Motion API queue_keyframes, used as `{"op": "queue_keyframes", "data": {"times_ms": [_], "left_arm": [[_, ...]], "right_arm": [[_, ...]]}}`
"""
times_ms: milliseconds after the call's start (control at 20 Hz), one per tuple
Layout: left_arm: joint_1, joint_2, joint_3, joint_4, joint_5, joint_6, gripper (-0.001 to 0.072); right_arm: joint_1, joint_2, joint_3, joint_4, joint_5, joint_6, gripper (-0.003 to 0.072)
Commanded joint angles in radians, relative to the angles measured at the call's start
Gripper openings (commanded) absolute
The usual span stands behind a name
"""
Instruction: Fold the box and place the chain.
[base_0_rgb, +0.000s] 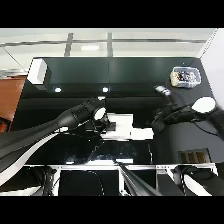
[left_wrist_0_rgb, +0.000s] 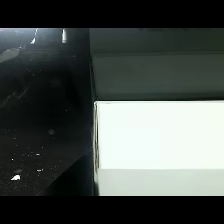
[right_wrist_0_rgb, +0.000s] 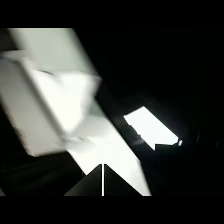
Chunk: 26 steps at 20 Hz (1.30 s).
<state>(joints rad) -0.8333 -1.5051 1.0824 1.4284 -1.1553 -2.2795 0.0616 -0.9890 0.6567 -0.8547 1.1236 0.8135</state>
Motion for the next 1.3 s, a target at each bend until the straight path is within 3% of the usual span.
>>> {"op": "queue_keyframes", "data": {"times_ms": [0,150,300,500,600,750,800,850,900,1150,1250], "left_arm": [[0.001,0.0,0.0,0.001,-0.002,0.0,0.0024],[0.001,0.0,0.0,0.002,-0.002,0.0,0.0024],[0.001,0.0,0.0,0.002,-0.002,0.0,0.0024],[0.001,0.0,0.0,0.001,-0.002,0.0,0.0024],[0.001,0.0,0.0,0.001,-0.002,0.0,0.0024],[0.001,0.0,0.0,0.001,-0.001,0.0,0.0024],[0.001,0.0,0.0,0.001,-0.001,0.0,0.0024],[0.001,0.0,0.0,0.001,-0.001,0.0,0.0024],[0.001,0.0,0.0,0.001,-0.001,0.0,0.0024],[0.001,0.0,0.0,0.001,-0.001,0.0,0.0024],[0.001,0.0,0.0,0.001,-0.001,0.0,0.0024]], "right_arm": [[-0.259,0.021,-0.05,-0.114,-0.02,0.458,0.0011],[-0.346,-0.04,-0.174,0.084,0.004,0.425,0.0011],[-0.274,-0.114,-0.241,0.172,0.022,0.356,0.0011],[-0.106,-0.182,-0.246,0.312,0.016,0.201,0.0012],[-0.071,-0.184,-0.243,0.401,0.017,0.119,0.0012],[-0.061,-0.184,-0.232,0.417,0.017,0.11,0.0015],[-0.061,-0.184,-0.232,0.417,0.022,0.11,0.0166],[-0.061,-0.184,-0.231,0.417,0.03,0.109,0.0482],[-0.061,-0.184,-0.225,0.416,0.051,0.109,0.0566],[0.043,-0.184,-0.132,0.398,0.063,0.14,0.0544],[0.117,-0.184,-0.069,0.322,0.029,0.261,0.0421]]}}
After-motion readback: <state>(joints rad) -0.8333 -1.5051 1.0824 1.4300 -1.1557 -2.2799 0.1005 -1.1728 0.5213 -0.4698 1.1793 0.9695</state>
